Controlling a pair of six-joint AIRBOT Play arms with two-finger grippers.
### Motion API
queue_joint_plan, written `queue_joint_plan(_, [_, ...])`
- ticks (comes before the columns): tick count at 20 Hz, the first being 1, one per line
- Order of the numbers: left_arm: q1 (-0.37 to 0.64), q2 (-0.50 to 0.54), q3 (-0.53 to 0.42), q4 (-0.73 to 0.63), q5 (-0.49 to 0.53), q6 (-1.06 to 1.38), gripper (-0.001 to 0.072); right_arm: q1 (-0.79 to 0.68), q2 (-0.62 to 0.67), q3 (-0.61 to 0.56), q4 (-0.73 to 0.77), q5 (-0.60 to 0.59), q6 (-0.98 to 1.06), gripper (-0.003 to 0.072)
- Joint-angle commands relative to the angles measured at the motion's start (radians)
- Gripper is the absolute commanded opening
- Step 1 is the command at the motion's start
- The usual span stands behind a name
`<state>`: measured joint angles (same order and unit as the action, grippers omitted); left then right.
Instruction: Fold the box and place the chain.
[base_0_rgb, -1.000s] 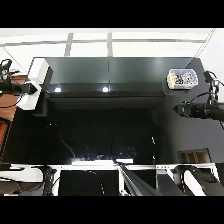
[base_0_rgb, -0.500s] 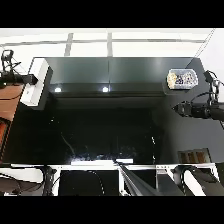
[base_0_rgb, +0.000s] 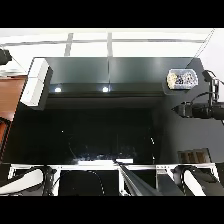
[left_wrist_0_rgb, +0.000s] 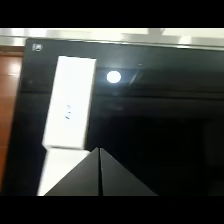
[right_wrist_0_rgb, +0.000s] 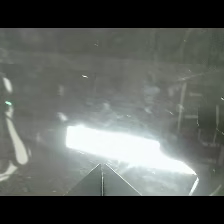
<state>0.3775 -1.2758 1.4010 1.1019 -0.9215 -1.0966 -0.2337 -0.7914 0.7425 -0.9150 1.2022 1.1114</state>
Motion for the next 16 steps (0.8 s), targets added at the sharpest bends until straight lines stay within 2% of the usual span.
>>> queue_joint_plan(1, [-0.055, 0.135, -0.026, -0.036, -0.196, -0.071, 0.0024, 0.002, 0.015, 0.034, 0.114, 0.048, -0.08, 0.0015])
queue_joint_plan(2, [-0.105, 0.19, -0.083, -0.036, -0.186, -0.071, 0.0024, 0.012, 0.03, 0.034, 0.153, 0.044, -0.121, 0.0015])
queue_joint_plan(4, [-0.232, 0.326, -0.256, -0.036, -0.05, -0.055, 0.0025, 0.071, 0.07, 0.012, 0.124, -0.061, -0.15, 0.0014])
queue_joint_plan(8, [-0.481, 0.605, -0.712, 0.047, 0.302, -0.038, 0.0025, 0.196, 0.09, -0.166, 0.013, -0.492, -0.145, 0.0015])
queue_joint_plan(10, [-0.521, 0.705, -0.905, 0.054, 0.413, -0.037, 0.0026, 0.197, 0.09, -0.239, 0.004, -0.637, -0.142, 0.0015])
queue_joint_plan(12, [-0.511, 0.768, -0.994, 0.068, 0.449, -0.037, 0.0028, 0.196, 0.09, -0.241, -0.002, -0.634, -0.143, 0.0016])
queue_joint_plan(16, [-0.499, 0.791, -1.016, 0.061, 0.422, -0.037, 0.0029, 0.196, 0.09, -0.241, -0.002, -0.62, -0.143, 0.0016])
